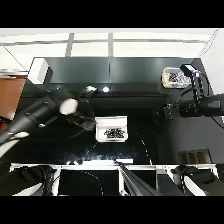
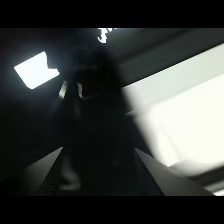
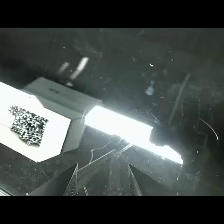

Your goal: Fold the box and place the chain.

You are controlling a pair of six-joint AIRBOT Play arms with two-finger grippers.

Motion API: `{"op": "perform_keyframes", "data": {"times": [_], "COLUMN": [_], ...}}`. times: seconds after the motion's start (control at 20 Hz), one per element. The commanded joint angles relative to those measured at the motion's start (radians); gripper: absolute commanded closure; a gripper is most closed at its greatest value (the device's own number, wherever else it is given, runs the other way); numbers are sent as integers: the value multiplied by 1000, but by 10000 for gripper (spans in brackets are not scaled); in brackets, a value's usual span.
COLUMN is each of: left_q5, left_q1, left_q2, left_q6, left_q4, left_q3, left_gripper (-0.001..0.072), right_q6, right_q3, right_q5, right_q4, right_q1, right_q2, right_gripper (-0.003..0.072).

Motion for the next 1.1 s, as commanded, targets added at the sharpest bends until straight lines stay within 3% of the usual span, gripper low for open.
{"op": "perform_keyframes", "data": {"times": [0.0,0.1,0.2,0.25,0.4,0.55,0.65,0.8,1.05], "left_q5": [42,57,99,137,180,337,422,353,321], "left_q1": [273,464,574,581,514,402,346,317,320], "left_q2": [140,149,111,90,45,22,-9,-81,-133], "left_q6": [552,883,1175,1362,1894,2097,2115,2053,2015], "left_q4": [-328,-777,-1017,-1041,-954,-877,-881,-803,-855], "left_q3": [-140,-288,-424,-470,-521,-519,-507,-443,-386], "left_gripper": [198,200,192,-11,-6,-5,0,0,0], "right_q6": [3,3,3,3,3,3,7,7,7], "right_q3": [0,0,0,0,0,0,0,0,0], "right_q5": [-14,-14,-18,-21,-26,-26,-29,-49,-55], "right_q4": [3,23,48,54,56,61,70,72,71], "right_q1": [-1,-1,-1,-1,-1,-1,-1,-1,0], "right_q2": [1,1,1,1,1,1,0,0,-1], "right_gripper": [309,309,309,309,309,309,309,309,309]}}
